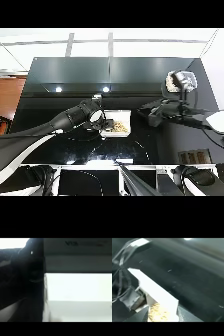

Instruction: Fold the box and place the chain.

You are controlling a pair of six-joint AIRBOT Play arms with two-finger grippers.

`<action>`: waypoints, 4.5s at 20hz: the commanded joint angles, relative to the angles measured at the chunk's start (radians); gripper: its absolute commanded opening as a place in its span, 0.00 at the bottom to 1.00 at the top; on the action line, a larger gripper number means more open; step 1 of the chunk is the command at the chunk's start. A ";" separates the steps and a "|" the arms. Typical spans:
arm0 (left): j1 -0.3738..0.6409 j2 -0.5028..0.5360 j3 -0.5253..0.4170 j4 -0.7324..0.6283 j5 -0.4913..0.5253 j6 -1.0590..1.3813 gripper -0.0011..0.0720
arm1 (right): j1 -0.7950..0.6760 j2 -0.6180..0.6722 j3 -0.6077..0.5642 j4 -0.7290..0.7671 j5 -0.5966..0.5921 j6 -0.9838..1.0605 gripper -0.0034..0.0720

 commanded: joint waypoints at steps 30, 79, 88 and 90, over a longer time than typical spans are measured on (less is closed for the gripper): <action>0.526 0.137 -0.408 -0.872 0.118 2.626 0.99 | -0.112 0.048 0.006 -0.087 0.059 0.029 0.63; 0.408 0.117 -0.396 -0.921 0.220 2.605 0.56 | 0.132 -0.575 0.307 -0.065 0.328 -0.537 1.00; 0.408 0.117 -0.396 -0.921 0.220 2.606 0.56 | 0.252 -0.574 0.307 -0.114 0.238 -0.533 1.00; 0.408 0.117 -0.396 -0.921 0.220 2.606 0.56 | 0.252 -0.574 0.307 -0.122 0.220 -0.526 1.00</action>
